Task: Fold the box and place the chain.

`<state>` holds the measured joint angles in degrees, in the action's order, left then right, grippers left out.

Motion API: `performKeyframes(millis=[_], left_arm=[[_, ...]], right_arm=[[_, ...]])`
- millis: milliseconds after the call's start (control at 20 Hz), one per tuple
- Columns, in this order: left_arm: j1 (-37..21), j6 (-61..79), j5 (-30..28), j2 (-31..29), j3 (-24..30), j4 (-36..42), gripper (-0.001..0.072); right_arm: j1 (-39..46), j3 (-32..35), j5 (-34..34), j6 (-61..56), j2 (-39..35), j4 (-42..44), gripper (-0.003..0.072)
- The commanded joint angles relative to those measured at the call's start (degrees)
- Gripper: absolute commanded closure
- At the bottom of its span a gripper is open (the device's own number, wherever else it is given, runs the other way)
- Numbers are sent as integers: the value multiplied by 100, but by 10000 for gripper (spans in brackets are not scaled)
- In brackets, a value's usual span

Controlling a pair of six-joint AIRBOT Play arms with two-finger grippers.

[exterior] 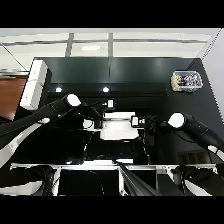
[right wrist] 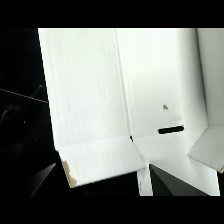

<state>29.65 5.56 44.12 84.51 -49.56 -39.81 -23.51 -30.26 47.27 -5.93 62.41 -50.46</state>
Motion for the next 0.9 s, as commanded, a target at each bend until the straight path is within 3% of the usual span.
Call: performKeyframes(millis=[0,300,850], left_arm=[[-2,4,55,7,-4,-24,682],[-2,4,52,7,-4,-22,682],[-2,4,87,7,-4,-24,682]], right_arm=[[-66,74,-361,87,66,570,-11],[-63,-94,-1180,461,-153,822,-11],[-4,-251,-1224,896,-164,844,-11]])
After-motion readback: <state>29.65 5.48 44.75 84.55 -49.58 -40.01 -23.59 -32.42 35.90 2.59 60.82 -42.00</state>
